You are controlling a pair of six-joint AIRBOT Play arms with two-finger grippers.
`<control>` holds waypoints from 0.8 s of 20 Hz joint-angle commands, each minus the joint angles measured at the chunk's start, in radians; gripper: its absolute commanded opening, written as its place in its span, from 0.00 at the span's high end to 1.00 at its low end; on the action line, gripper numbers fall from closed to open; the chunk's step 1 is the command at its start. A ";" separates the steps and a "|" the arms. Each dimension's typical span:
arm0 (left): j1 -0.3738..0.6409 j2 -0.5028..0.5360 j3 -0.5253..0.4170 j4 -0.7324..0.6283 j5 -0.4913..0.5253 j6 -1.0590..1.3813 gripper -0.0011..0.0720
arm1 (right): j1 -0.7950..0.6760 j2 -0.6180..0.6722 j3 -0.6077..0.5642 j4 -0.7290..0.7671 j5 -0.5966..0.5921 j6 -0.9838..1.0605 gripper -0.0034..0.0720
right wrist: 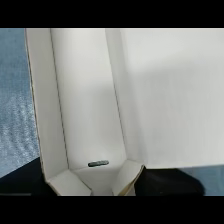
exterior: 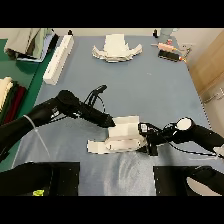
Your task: Fold the box.
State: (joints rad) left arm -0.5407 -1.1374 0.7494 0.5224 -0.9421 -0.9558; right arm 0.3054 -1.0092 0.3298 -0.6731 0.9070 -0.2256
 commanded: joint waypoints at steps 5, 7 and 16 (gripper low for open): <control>-0.037 0.349 -0.026 0.314 0.008 0.019 0.96 | 0.000 0.000 0.000 0.000 0.000 0.000 0.16; -0.098 0.429 -0.084 0.401 0.061 0.034 0.96 | 0.000 0.000 0.000 0.000 0.000 0.000 0.16; -0.200 0.466 -0.387 0.384 0.321 0.471 0.03 | 0.000 0.000 0.000 0.000 0.000 0.000 0.16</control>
